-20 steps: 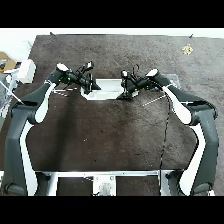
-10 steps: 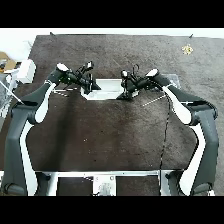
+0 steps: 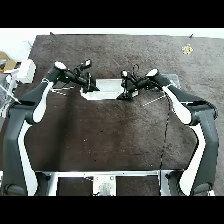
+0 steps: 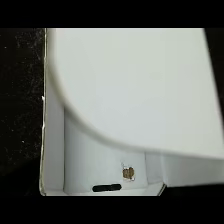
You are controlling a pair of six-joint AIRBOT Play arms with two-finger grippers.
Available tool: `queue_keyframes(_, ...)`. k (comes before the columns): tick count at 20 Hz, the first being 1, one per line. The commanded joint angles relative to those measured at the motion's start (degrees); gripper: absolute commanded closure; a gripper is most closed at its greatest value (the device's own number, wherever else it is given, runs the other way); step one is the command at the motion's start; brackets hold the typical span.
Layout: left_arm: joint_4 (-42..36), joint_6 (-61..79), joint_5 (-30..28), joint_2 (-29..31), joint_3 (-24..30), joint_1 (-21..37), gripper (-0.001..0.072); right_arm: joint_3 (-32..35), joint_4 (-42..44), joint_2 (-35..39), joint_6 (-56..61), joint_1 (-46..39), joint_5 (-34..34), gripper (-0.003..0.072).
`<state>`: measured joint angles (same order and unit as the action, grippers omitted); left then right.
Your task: Fold the box and place the chain.
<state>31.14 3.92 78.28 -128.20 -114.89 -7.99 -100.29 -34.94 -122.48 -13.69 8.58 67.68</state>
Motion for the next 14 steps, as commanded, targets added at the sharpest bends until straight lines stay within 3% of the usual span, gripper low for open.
queue_keyframes(1,0.09,-5.46,2.36,3.04,-0.09,3.30,0.0374,-0.04,0.04,-0.04,0.00,0.07,0.02,0.0248)
queue_keyframes(3,-0.28,-10.10,5.84,5.18,-0.09,6.01,0.0374,-0.04,0.02,-0.04,0.00,0.07,0.02,0.0248)
queue_keyframes(6,-2.40,-16.50,15.65,6.19,0.02,7.67,0.0376,-0.04,0.02,-0.04,0.00,0.07,0.02,0.0248)
queue_keyframes(7,-2.40,-17.66,18.47,6.19,0.63,7.37,0.0473,-0.04,0.02,-0.04,0.00,0.07,0.02,0.0248)
queue_keyframes(8,-2.40,-17.49,20.17,6.16,1.33,6.86,0.0616,-0.04,0.02,-0.04,0.00,0.04,0.00,0.0248)
queue_keyframes(9,-2.43,-17.40,20.09,6.16,2.27,6.12,0.0691,-0.04,0.02,-0.04,0.00,0.04,0.02,0.0248)
queue_keyframes(14,-2.78,-17.40,15.74,6.19,4.24,0.55,0.0698,-0.04,0.02,-0.04,0.00,0.04,0.02,0.0248)
